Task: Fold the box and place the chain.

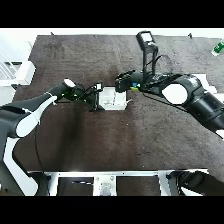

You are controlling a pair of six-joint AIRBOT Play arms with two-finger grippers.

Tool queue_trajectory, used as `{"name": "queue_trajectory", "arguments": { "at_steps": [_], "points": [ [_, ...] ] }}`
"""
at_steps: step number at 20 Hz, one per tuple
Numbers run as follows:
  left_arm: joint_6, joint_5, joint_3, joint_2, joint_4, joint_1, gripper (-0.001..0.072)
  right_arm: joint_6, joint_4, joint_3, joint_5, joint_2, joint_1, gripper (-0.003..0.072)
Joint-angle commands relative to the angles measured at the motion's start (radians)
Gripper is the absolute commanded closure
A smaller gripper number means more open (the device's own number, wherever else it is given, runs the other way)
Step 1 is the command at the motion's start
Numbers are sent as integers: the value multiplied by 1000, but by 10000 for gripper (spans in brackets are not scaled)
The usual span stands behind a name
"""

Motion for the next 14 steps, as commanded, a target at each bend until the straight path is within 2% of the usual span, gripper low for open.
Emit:
{"name": "queue_trajectory", "arguments": {
  "at_steps": [1,3,7,10,14],
  "points": [
    [0,0,0,0,0,0,241,16,2,-15,-6,-53,17,673],
    [0,0,0,0,0,0,241,30,2,-32,-55,-98,20,674],
    [0,0,0,0,0,0,241,31,-17,-34,-78,-173,19,674],
    [0,0,0,0,0,0,241,111,-159,-33,-48,-122,0,675],
    [0,0,0,0,0,0,241,135,-251,-33,42,-44,-68,674]
  ]
}}
